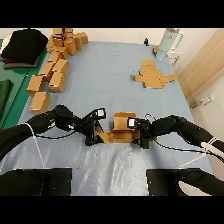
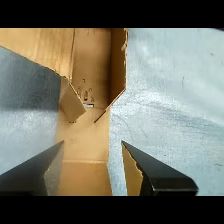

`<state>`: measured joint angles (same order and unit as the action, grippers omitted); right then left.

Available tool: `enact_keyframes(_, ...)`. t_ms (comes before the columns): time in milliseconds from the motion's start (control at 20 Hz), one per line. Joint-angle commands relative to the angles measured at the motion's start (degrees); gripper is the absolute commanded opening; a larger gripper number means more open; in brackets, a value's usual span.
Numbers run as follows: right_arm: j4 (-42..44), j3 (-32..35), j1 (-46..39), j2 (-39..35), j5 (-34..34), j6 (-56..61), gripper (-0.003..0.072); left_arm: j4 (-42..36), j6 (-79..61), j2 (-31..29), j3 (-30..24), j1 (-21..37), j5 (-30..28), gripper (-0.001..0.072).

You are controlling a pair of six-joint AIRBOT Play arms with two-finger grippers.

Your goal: Fold the box.

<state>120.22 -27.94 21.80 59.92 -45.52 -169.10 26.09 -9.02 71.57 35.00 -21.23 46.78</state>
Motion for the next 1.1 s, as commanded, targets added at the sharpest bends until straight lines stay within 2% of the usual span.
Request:
enact_keyframes(0, 0.0, 0.0, 0.0, 0.0, 0.0, 0.0, 0.0505, 0.9, -0.6, 0.0, -0.2, -3.8, -5.5, 0.0540)
enact_keyframes(200, 0.0, 0.0, 0.0, 0.0, 0.0, 0.0, 0.0504, -3.3, -0.6, 0.0, 0.2, -8.4, -11.6, 0.0519)
enact_keyframes(250, 0.0, 0.0, 0.0, 0.0, 0.0, 0.0, 0.0505, -4.1, -0.6, 0.0, 0.4, -8.6, -13.0, 0.0435)
enact_keyframes(300, 0.0, 0.0, 0.0, 0.0, 0.0, 0.0, 0.0504, -4.3, -0.6, 0.0, 0.7, -8.7, -13.4, 0.0402)
enact_keyframes(450, 0.0, 0.0, 0.0, 0.0, 0.0, 0.0, 0.0504, -4.2, -0.5, 0.0, 0.9, -8.8, -12.3, 0.0400)
enact_keyframes(550, 0.0, 0.0, 0.0, 0.0, 0.0, 0.0, 0.0504, -4.3, -0.4, 0.0, 0.9, -9.2, -12.2, 0.0169)
enact_keyframes(1050, 0.0, 0.0, 0.0, 0.0, 0.0, 0.0, 0.0504, -8.9, -0.7, 0.2, 0.9, -10.6, -15.0, 0.0165)
